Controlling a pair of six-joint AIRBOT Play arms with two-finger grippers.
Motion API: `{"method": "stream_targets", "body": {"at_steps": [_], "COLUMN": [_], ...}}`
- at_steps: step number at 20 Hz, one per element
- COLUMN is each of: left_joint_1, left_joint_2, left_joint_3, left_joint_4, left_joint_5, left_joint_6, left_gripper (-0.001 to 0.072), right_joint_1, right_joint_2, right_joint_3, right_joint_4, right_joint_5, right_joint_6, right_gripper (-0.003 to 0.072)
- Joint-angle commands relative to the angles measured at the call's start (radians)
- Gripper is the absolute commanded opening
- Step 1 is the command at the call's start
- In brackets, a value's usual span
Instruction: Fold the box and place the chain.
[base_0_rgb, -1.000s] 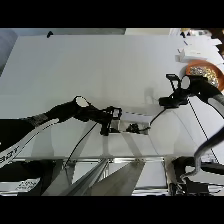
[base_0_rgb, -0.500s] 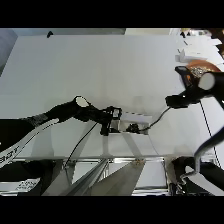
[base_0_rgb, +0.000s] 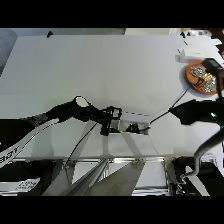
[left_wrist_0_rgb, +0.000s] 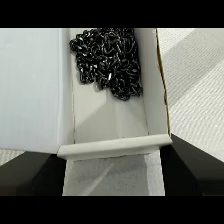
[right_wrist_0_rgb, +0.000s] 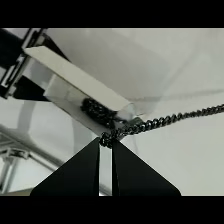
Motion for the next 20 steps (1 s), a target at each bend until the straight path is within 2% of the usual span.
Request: {"method": "stream_targets", "body": {"at_steps": [1, 5, 9, 11, 14, 17, 20], "left_joint_1": [0.0, 0.0, 0.0, 0.0, 0.0, 0.0, 0.0], "left_joint_2": [0.0, 0.0, 0.0, 0.0, 0.0, 0.0, 0.0], "left_joint_3": [0.001, 0.001, 0.001, 0.001, 0.001, 0.001, 0.001], "left_joint_4": [0.0, 0.0, 0.0, 0.0, 0.0, 0.0, 0.0], "left_joint_5": [0.0, 0.0, 0.0, 0.0, 0.0, 0.0, 0.0], "left_joint_6": [0.0, 0.0, 0.0, 0.0, 0.0, 0.0, 0.0], "left_gripper": [0.0208, 0.0208, 0.0208, 0.0208, 0.0208, 0.0208, 0.0208], "right_joint_1": [0.017, 0.088, 0.148, 0.165, 0.171, 0.171, 0.195], "right_joint_2": [0.098, 0.103, 0.103, 0.1, 0.066, 0.01, -0.044], "right_joint_3": [0.0, 0.0, 0.0, -0.001, -0.004, -0.048, -0.144], "right_joint_4": [0.153, 0.269, 0.257, 0.196, 0.15, 0.153, 0.152], "right_joint_5": [0.021, -0.012, -0.106, -0.168, -0.187, -0.187, -0.193], "right_joint_6": [-0.011, -0.034, -0.035, -0.037, -0.037, -0.061, -0.114], "right_gripper": [0.0022, 0.0023, 0.0023, 0.0023, 0.0023, 0.0023, 0.0023]}}
